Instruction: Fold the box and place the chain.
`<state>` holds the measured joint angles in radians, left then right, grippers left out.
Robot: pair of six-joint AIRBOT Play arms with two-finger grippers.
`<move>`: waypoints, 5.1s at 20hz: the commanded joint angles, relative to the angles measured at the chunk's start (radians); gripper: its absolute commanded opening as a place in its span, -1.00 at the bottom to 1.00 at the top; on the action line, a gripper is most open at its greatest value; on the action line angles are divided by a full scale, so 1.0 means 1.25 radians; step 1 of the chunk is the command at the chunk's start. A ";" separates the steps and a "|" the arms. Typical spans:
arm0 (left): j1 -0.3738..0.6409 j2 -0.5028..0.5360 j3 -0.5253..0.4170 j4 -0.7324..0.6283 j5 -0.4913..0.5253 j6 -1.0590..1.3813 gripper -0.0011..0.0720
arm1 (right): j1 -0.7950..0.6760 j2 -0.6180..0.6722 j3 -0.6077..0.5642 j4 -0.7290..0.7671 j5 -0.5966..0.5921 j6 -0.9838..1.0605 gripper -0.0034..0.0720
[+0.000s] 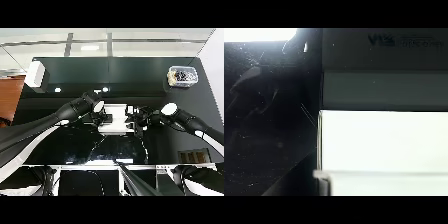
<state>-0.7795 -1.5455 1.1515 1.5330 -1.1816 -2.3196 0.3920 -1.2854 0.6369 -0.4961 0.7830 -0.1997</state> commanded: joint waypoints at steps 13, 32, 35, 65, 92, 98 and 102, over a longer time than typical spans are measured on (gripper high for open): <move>0.001 0.000 0.001 -0.001 -0.001 0.000 -0.90 | 0.001 -0.031 0.000 0.043 0.003 0.019 -0.03; 0.001 0.000 0.001 -0.001 -0.001 0.000 -0.90 | -0.251 0.191 0.008 -0.233 0.331 0.707 -0.88; 0.001 0.000 0.001 -0.001 -0.001 0.000 -0.90 | -0.440 0.250 0.009 -0.229 0.411 0.898 -0.88; 0.001 0.000 0.001 -0.001 -0.001 0.000 -0.90 | -0.239 -0.076 0.013 0.016 0.303 0.906 -0.86; 0.001 0.000 0.001 0.000 0.002 0.000 -0.90 | 0.119 -0.084 0.273 -0.574 0.200 1.617 -0.03; 0.001 0.000 0.001 0.000 0.002 0.000 -0.90 | 0.202 -0.135 0.348 -0.697 0.265 1.754 -0.03; 0.001 0.000 0.001 0.000 0.002 0.000 -0.90 | 0.226 -0.142 0.349 -0.739 0.265 1.824 -0.03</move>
<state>-0.7788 -1.5455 1.1515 1.5318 -1.1782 -2.3199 0.6468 -1.4517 1.0637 -1.3556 1.1057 1.9926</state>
